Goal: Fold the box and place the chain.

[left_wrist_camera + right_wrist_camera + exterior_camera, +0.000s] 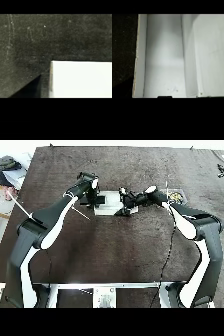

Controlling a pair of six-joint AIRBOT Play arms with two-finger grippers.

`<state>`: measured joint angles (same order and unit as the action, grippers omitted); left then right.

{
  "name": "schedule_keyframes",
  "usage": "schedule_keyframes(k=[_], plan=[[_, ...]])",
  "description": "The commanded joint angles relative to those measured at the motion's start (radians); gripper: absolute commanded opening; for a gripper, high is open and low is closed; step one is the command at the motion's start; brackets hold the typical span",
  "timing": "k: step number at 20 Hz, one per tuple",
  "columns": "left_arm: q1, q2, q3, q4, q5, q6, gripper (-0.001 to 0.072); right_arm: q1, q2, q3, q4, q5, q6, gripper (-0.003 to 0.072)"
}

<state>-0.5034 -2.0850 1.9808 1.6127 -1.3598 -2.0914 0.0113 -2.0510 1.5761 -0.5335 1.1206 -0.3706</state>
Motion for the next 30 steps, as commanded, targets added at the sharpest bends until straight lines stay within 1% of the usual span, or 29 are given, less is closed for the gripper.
schedule_keyframes(k=[1,3,7,8,9,10,14,16,18,19,22,28,30], plan=[[0.000,-0.007,0.001,0.005,-0.001,0.005,0.0111,0.000,0.000,0.000,-0.001,0.001,0.000,0.0235],[0.000,-0.008,0.001,0.004,0.016,0.005,0.0014,0.000,0.000,0.000,-0.001,0.000,0.000,0.0235],[0.000,-0.007,0.001,0.002,0.016,0.005,0.0014,0.000,0.000,0.000,-0.001,0.000,0.000,0.0235],[0.000,-0.006,0.001,-0.004,0.017,0.006,0.0033,0.000,0.000,0.000,-0.001,0.000,0.000,0.0235],[0.000,-0.005,0.001,-0.025,0.017,0.026,0.0290,0.000,0.000,0.000,-0.001,0.000,0.000,0.0235],[0.000,-0.002,0.002,-0.039,0.018,0.053,0.0377,0.000,0.000,0.000,-0.001,0.001,0.000,0.0235],[0.000,0.000,0.043,-0.056,-0.031,0.153,0.0379,0.000,0.000,0.000,-0.001,0.000,0.000,0.0235],[0.000,0.002,0.060,-0.058,-0.057,0.248,0.0380,0.000,0.000,0.000,-0.001,0.000,0.000,0.0235],[0.000,0.013,0.069,-0.057,-0.114,0.280,0.0379,0.000,0.000,0.000,-0.001,0.000,0.000,0.0235],[0.000,0.027,0.068,-0.057,-0.126,0.288,0.0378,0.000,0.000,0.000,-0.001,0.000,0.000,0.0235],[0.000,0.098,0.067,-0.056,-0.114,0.361,0.0378,0.000,0.000,0.000,-0.001,0.001,0.000,0.0235],[0.005,0.237,0.058,-0.048,-0.014,0.568,0.0379,0.000,0.000,0.000,-0.001,0.000,0.000,0.0235],[0.027,0.263,0.058,-0.084,0.014,0.621,0.0378,0.000,0.000,0.000,-0.001,0.001,0.000,0.0235]])
